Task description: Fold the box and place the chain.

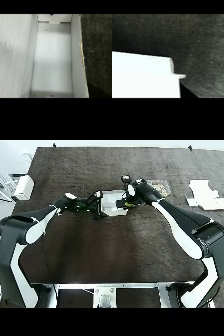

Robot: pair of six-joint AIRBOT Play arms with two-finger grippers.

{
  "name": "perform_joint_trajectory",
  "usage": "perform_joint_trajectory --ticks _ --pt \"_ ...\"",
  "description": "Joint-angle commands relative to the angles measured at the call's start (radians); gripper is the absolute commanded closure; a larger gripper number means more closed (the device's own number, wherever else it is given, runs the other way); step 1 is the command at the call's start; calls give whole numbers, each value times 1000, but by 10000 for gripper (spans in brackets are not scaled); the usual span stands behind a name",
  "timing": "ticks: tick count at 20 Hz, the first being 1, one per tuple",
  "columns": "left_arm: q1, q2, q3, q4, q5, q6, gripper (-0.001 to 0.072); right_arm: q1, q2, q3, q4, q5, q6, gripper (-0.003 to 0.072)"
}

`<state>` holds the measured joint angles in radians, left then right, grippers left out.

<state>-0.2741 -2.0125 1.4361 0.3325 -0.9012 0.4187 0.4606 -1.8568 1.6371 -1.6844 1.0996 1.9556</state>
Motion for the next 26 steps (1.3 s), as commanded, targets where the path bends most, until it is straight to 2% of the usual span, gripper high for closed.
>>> perform_joint_trajectory --ticks 1,2,5,6,7,11,15,17,22,26 --pt "0 1 0 0 0 0 239 0 -1 1 0 1 28 629" --pt "0 1 0 0 0 0 240 1 -1 1 0 1 27 675" --pt "0 0 0 0 0 0 240 1 0 1 1 1 27 660" --pt "0 1 0 0 0 0 240 1 3 1 1 2 26 469" --pt "0 1 0 0 0 0 240 -1 10 2 0 9 23 351" --pt "0 1 0 0 0 0 240 -16 87 2 -1 25 -4 350" --pt "0 1 0 0 1 0 240 -37 196 2 -3 16 -123 345" --pt "0 1 0 0 0 0 239 -74 232 2 -4 -8 -166 203" --pt "0 1 0 0 0 0 239 -253 203 3 27 -161 -208 213" --pt "0 1 0 0 1 0 239 -377 116 4 269 -220 -402 244"
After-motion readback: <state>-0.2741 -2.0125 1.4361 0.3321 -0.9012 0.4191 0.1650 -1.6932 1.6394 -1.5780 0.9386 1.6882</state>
